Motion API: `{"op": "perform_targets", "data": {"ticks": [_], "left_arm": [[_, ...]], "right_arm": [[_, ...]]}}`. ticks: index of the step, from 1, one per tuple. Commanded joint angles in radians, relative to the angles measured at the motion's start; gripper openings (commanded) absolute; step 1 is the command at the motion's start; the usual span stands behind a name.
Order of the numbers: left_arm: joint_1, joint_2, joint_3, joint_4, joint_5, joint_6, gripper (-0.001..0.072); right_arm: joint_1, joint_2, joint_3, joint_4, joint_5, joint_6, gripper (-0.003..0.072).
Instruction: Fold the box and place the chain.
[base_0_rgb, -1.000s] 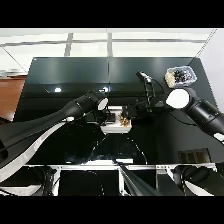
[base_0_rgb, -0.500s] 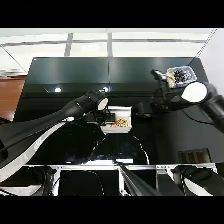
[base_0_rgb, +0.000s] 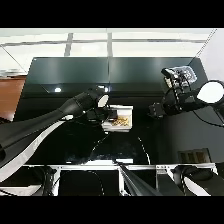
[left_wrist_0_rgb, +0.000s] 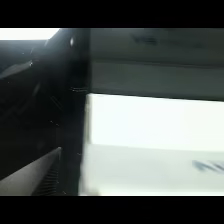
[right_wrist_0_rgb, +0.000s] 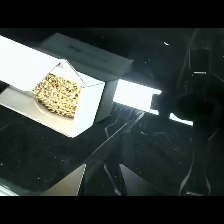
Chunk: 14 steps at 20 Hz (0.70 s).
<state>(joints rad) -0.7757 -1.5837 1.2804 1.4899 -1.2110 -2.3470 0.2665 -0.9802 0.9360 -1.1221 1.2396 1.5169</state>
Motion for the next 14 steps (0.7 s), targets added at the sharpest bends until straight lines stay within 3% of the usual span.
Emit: {"op": "perform_targets", "data": {"ticks": [1,5,7,8,10,12,14], "left_arm": [[-0.001,0.072,0.026,0.007,-0.003,0.067,0.0547],[0.001,0.279,-0.024,0.204,-0.156,0.248,0.0547],[0.088,0.391,-0.132,0.298,-0.192,0.261,0.0541],[0.168,0.443,-0.198,0.271,-0.171,0.287,0.0540],[0.378,0.524,-0.336,0.053,-0.025,0.466,0.0538],[0.575,0.531,-0.447,-0.356,0.099,0.903,0.0535],[0.696,0.504,-0.530,-0.695,0.103,1.411,0.0500]], "right_arm": [[-0.003,0.003,0.000,-0.006,-0.020,-0.011,0.0241],[-0.003,0.003,0.000,-0.006,-0.022,-0.010,0.0241],[-0.003,0.003,0.000,-0.006,-0.030,-0.010,0.0241],[-0.003,0.003,0.000,-0.006,-0.035,-0.010,0.0240],[-0.003,0.003,0.000,-0.006,-0.047,-0.010,0.0241],[-0.003,0.003,0.000,-0.006,-0.050,-0.010,0.0240],[-0.003,0.003,0.000,-0.006,-0.045,-0.010,0.0241]]}}
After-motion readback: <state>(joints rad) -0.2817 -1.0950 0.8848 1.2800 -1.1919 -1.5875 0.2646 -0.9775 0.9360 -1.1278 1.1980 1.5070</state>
